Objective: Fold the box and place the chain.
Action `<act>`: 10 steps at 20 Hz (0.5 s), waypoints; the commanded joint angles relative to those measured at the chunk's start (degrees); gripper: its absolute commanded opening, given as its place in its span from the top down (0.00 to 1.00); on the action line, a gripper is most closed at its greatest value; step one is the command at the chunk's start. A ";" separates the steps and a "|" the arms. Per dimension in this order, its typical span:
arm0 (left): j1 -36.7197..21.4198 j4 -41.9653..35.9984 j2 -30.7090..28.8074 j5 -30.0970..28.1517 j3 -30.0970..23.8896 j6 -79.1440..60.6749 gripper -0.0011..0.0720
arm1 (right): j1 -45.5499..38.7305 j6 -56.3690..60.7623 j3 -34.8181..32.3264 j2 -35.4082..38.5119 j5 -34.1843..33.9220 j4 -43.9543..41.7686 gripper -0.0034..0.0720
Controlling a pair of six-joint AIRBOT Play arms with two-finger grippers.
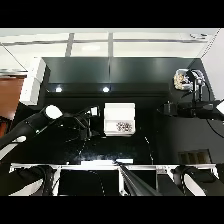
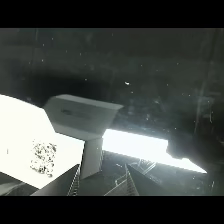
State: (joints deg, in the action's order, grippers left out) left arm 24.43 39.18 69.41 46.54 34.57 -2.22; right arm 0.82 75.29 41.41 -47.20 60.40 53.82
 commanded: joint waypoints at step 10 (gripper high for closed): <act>1.31 -0.55 8.22 2.10 5.55 -2.75 0.01 | 0.00 0.00 -0.02 0.00 -0.92 0.00 0.49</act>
State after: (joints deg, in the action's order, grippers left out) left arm 25.34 36.01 76.88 47.62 39.59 -4.78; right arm 0.82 75.29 41.43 -47.20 59.51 53.84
